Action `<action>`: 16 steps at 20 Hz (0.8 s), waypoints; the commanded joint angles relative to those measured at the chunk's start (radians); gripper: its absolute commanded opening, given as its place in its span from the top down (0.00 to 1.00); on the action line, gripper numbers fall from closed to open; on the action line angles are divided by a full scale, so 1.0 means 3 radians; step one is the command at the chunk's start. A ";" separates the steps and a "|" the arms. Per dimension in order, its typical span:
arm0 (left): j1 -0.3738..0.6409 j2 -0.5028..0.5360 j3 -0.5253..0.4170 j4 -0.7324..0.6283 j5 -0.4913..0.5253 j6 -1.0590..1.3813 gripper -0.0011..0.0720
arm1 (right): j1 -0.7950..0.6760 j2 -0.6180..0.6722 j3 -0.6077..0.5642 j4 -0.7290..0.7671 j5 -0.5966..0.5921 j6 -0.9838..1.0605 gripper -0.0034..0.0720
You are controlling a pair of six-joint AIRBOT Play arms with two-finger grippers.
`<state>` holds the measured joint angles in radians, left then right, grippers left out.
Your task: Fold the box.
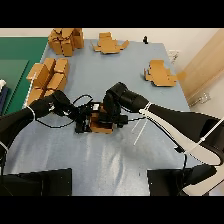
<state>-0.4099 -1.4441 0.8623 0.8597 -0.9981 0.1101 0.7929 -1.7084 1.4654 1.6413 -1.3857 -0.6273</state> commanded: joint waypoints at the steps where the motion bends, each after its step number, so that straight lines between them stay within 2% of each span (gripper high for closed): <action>1: 0.0000 -0.0003 -0.0001 0.0004 0.0010 0.0004 0.96 | -0.0003 -0.0064 0.0001 -0.0094 -0.0010 0.0034 0.35; 2: 0.0000 -0.0003 -0.0001 0.0004 0.0010 0.0004 0.96 | -0.0003 -0.0089 0.0001 -0.0097 -0.0010 0.0034 0.37; 4: 0.0000 -0.0003 -0.0001 0.0004 0.0009 0.0004 0.96 | -0.0003 -0.0120 0.0001 -0.0099 -0.0010 0.0033 0.63; 5: 0.0000 -0.0003 -0.0001 0.0004 0.0009 0.0004 0.96 | -0.0003 -0.0120 0.0001 -0.0106 -0.0011 0.0032 0.81; 6: 0.0000 -0.0003 -0.0001 0.0004 0.0009 0.0004 0.96 | -0.0001 -0.0118 0.0009 -0.0108 -0.0014 0.0032 0.95; 12: 0.0000 -0.0003 -0.0001 0.0004 0.0006 0.0003 0.96 | 0.0001 -0.0120 0.0022 -0.0089 -0.0033 0.0028 0.94; 13: 0.0000 -0.0003 -0.0001 0.0004 0.0006 0.0003 0.96 | 0.0000 -0.0118 0.0022 -0.0081 -0.0006 0.0024 0.89; 14: 0.0000 -0.0003 -0.0001 0.0004 0.0006 0.0003 0.96 | 0.0000 -0.0118 0.0028 -0.0047 0.0027 0.0024 0.60; 15: 0.0000 -0.0003 -0.0001 0.0004 0.0008 0.0004 0.96 | 0.0000 -0.0118 0.0033 -0.0039 0.0051 0.0023 0.56; 16: 0.0000 -0.0003 -0.0001 0.0004 0.0006 0.0003 0.96 | 0.0000 -0.0120 0.0042 -0.0048 0.0051 0.0023 0.73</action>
<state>-0.4099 -1.4441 0.8623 0.8597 -0.9958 0.1078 0.7914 -1.7443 1.4731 1.6115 -1.3933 -0.6174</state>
